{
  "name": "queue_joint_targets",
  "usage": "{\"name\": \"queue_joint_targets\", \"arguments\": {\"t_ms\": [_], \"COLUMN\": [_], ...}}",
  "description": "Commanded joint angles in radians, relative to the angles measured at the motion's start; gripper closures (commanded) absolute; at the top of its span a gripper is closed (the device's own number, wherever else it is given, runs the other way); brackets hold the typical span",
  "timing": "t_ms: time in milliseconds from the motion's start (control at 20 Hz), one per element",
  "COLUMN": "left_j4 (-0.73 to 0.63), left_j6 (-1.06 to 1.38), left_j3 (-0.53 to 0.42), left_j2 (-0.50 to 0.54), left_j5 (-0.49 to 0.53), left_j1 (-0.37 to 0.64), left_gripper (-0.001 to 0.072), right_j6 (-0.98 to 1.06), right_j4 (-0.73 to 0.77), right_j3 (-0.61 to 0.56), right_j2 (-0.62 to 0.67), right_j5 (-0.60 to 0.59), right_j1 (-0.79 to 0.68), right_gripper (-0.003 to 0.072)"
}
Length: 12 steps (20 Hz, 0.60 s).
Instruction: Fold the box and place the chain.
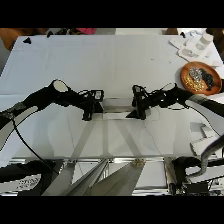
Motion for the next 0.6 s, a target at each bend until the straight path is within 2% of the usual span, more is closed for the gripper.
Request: {"name": "queue_joint_targets", "arguments": {"t_ms": [0, 100, 200, 400, 450, 500, 550], "left_j4": [-0.001, -0.023, -0.049, -0.052, -0.052, -0.052, -0.052], "left_j6": [-0.002, -0.042, -0.068, -0.091, -0.091, -0.09, -0.091], "left_j3": [0.0, 0.0, 0.0, 0.0, 0.0, 0.0, 0.0], "left_j2": [-0.001, -0.001, -0.001, -0.001, -0.001, -0.001, -0.001], "left_j5": [0.031, 0.059, 0.069, 0.068, 0.068, 0.068, 0.068], "left_j1": [0.0, 0.0, 0.0, 0.0, 0.0, 0.0, 0.0], "left_gripper": [0.0552, 0.0546, 0.0494, 0.049, 0.0462, 0.0385, 0.0343], "right_j6": [-0.002, -0.002, -0.002, -0.001, -0.001, -0.001, -0.002], "right_j4": [-0.002, -0.001, -0.002, -0.002, -0.002, -0.002, -0.001], "right_j3": [0.001, 0.001, 0.001, 0.001, 0.001, 0.001, 0.001], "right_j2": [0.0, 0.0, 0.0, 0.0, 0.0, 0.0, 0.0], "right_j5": [0.003, 0.003, 0.003, 0.003, 0.003, 0.003, 0.003], "right_j1": [0.0, 0.0, 0.0, 0.0, 0.0, 0.0, 0.0], "right_gripper": [0.0254, 0.0254, 0.0254, 0.0254, 0.0254, 0.0254, 0.0254]}}
